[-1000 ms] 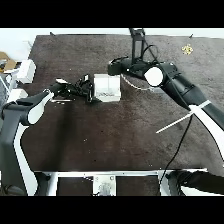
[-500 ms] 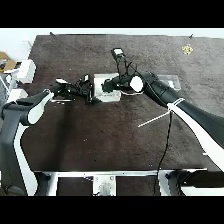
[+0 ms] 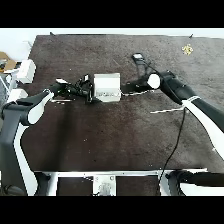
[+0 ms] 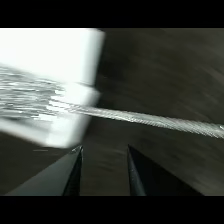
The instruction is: Fold the box and place the chain.
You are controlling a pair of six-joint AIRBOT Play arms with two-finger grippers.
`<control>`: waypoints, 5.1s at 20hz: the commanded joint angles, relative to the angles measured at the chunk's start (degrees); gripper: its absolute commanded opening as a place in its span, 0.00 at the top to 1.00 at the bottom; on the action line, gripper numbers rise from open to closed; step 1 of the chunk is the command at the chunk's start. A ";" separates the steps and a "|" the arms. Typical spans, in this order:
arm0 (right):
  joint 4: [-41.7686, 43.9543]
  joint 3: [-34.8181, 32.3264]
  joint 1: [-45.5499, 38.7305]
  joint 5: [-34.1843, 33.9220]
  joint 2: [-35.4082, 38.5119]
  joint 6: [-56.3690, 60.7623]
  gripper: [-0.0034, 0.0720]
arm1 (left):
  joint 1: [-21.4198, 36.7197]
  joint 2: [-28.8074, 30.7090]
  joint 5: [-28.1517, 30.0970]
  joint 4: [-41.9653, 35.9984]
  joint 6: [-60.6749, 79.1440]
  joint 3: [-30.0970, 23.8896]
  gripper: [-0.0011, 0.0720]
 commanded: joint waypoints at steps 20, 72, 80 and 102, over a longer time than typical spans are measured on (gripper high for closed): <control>17.18 -11.89 -12.26 -31.74 -6.01 4.87 0.95 | -0.04 0.04 -0.02 0.00 0.00 0.02 0.61; 51.34 29.77 -16.55 18.67 -22.03 -60.22 0.75 | -0.04 0.04 0.00 0.00 0.00 0.02 0.61; 57.31 31.82 -13.55 18.73 -29.94 -72.15 0.75 | -0.04 0.04 0.00 0.00 0.00 0.02 0.61; 58.16 16.94 -10.43 25.66 -18.93 -94.42 0.87 | -0.04 0.04 0.00 0.00 0.00 0.02 0.61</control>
